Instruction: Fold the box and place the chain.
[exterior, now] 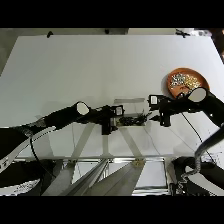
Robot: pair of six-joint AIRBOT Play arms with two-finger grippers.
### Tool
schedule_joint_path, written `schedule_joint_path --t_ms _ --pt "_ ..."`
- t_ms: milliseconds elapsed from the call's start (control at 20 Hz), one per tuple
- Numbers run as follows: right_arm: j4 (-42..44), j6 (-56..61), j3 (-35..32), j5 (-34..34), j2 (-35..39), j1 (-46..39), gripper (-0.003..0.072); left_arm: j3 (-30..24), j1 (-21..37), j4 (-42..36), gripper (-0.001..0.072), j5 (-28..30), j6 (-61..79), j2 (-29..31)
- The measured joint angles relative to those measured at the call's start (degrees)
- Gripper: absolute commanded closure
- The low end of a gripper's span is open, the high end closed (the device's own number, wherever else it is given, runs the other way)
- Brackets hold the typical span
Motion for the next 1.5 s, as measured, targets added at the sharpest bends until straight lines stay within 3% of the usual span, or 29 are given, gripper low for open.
schedule_joint_path --t_ms 350,550,600,700,1150,1500 --pt "2.32 -6.23 -0.46 -2.91 -3.96 2.86 0.0302 0.00 0.00 -0.02 0.0620 0.00 0.00 0.00" --pt "2.36 -6.82 -0.46 -3.10 -4.79 3.61 0.0539 0.00 0.00 -0.02 0.0620 0.00 0.00 0.00" --pt "2.36 -6.86 -0.46 -3.08 -4.87 3.67 0.0543 0.00 0.00 -0.02 0.0620 0.00 0.00 0.00" --pt "2.27 -6.91 -0.46 -2.69 -4.98 3.76 0.0658 0.00 0.00 -0.02 0.0620 0.00 0.00 0.00" --pt "-3.45 0.74 -0.48 -0.61 -3.15 3.63 0.0674 0.00 0.00 -0.02 0.0620 0.02 0.00 0.00" --pt "-3.78 6.93 -0.50 3.15 7.87 3.52 0.0674 0.00 0.00 -0.02 0.0620 0.00 0.00 0.00"
